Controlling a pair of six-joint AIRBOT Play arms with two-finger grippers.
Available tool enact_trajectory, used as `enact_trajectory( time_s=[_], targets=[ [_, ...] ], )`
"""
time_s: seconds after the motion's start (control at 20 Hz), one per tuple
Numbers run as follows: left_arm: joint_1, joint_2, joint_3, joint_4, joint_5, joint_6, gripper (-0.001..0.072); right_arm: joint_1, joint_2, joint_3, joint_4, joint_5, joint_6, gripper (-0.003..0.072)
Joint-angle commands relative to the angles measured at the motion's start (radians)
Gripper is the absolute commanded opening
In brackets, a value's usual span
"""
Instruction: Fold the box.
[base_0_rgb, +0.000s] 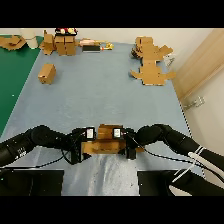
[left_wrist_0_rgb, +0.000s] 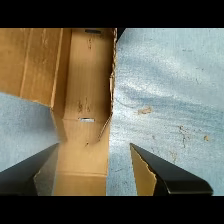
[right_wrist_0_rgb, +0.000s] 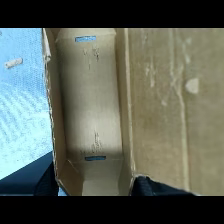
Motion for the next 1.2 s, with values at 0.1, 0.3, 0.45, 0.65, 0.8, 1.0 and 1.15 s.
enact_trajectory(
  time_s=[0.1, 0.3, 0.45, 0.65, 0.8, 1.0, 1.15],
  targets=[
    [-0.035, -0.033, 0.005, -0.003, 0.075, -0.008, 0.0682, 0.001, 0.0, 0.001, 0.0, 0.0, 0.0, 0.0501],
    [-0.035, -0.054, 0.018, -0.005, 0.075, -0.008, 0.0681, 0.001, 0.0, 0.001, 0.0, 0.0, 0.0, 0.0502],
    [-0.035, -0.063, 0.036, -0.005, 0.072, -0.009, 0.0445, 0.001, 0.0, 0.001, 0.0, 0.0, 0.0, 0.0501],
    [-0.035, -0.063, 0.041, -0.005, 0.066, -0.008, 0.0371, 0.001, 0.0, 0.001, 0.0, 0.0, 0.0, 0.0501],
    [-0.035, -0.063, 0.041, -0.005, 0.066, -0.009, 0.0224, 0.001, 0.0, 0.001, 0.0, 0.0, 0.0, 0.0502],
    [-0.035, -0.063, 0.043, -0.013, 0.067, -0.008, 0.022, 0.001, 0.0, 0.001, 0.0, 0.0, 0.0, 0.0502],
    [-0.038, -0.065, 0.049, -0.035, 0.075, -0.008, 0.0219, 0.001, 0.0, 0.001, 0.0, 0.0, 0.0, 0.0502]
  ],
)
